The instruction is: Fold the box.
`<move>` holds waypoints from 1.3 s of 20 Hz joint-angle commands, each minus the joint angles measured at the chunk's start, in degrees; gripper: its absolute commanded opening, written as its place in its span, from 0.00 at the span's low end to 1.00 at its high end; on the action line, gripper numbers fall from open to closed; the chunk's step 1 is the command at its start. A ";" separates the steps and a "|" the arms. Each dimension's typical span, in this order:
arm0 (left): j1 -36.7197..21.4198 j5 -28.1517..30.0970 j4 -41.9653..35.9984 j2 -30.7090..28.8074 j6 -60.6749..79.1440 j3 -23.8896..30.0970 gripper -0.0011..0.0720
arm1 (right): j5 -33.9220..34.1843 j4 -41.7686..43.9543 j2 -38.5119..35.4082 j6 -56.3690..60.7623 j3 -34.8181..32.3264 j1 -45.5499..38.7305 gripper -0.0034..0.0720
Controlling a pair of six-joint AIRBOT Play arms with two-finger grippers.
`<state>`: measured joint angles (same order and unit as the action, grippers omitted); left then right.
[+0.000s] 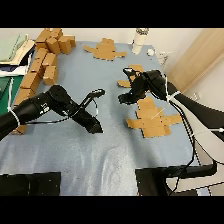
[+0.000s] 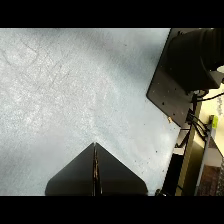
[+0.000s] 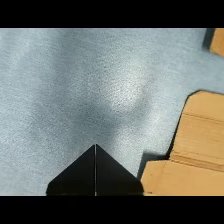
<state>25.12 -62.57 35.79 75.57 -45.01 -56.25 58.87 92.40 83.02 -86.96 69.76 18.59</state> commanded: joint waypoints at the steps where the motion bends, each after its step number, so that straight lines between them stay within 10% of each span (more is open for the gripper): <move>1: 0.02 0.02 0.00 -0.07 0.02 0.00 0.03 | -0.02 0.02 0.00 0.00 0.04 0.02 0.05; 19: 0.24 1.92 -4.17 -0.07 0.00 0.00 0.03 | -0.04 4.28 0.07 0.02 0.07 0.02 0.05; 26: 0.15 14.58 -6.01 -0.07 -12.63 -0.28 0.03 | 16.33 -23.82 0.11 1.57 8.52 -15.56 0.05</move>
<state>25.32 -54.02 30.55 75.55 -52.21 -56.31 68.51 79.90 83.09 -86.48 75.92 10.59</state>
